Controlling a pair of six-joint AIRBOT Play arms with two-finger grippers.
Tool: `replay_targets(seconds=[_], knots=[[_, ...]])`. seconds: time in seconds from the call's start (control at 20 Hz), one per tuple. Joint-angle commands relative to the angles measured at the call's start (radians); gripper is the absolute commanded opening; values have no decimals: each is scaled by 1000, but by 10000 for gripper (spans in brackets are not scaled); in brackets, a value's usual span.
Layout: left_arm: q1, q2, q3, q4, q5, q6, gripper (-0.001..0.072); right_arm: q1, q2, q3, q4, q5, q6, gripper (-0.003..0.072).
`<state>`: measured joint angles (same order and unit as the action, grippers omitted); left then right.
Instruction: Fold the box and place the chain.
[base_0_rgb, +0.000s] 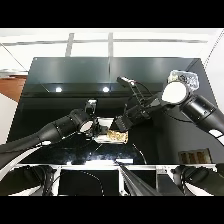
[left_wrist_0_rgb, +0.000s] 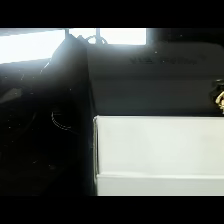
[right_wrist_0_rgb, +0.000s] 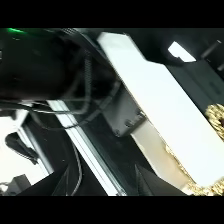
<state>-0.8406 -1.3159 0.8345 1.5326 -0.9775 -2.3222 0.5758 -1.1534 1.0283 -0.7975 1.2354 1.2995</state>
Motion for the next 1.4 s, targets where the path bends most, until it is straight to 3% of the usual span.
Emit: replay_targets(seconds=[0.0,0.1,0.2,0.35,0.55,0.65,0.8,0.85,0.9,1.0,1.25,1.35], knots=[[0,0,1,0,0,-1,31,-81,25,-24,-18,67,-27,496],[0,0,1,0,0,-1,31,-182,72,-25,-67,163,-75,496],[0,0,1,0,0,0,31,-272,134,-48,-164,165,-117,496],[0,0,1,-1,1,-1,31,-365,213,-198,-164,-37,-211,496],[0,0,1,-6,1,0,31,-326,221,-415,-100,-362,-341,498],[0,0,1,-9,0,-1,31,-292,221,-467,-145,-439,-443,498],[0,0,1,-9,-3,-1,31,-232,220,-473,-275,-418,-563,499],[0,0,1,-8,-3,-1,31,-213,220,-473,-306,-405,-605,536],[0,0,1,-8,-3,-1,31,-199,220,-473,-310,-404,-641,715],[0,0,1,-8,-1,-1,31,-171,215,-474,-239,-428,-681,707],[0,0,1,-8,-4,-1,31,-79,213,-548,-16,-394,-1098,706],[0,0,1,-8,-3,-1,31,-40,213,-582,-6,-391,-1135,706]])
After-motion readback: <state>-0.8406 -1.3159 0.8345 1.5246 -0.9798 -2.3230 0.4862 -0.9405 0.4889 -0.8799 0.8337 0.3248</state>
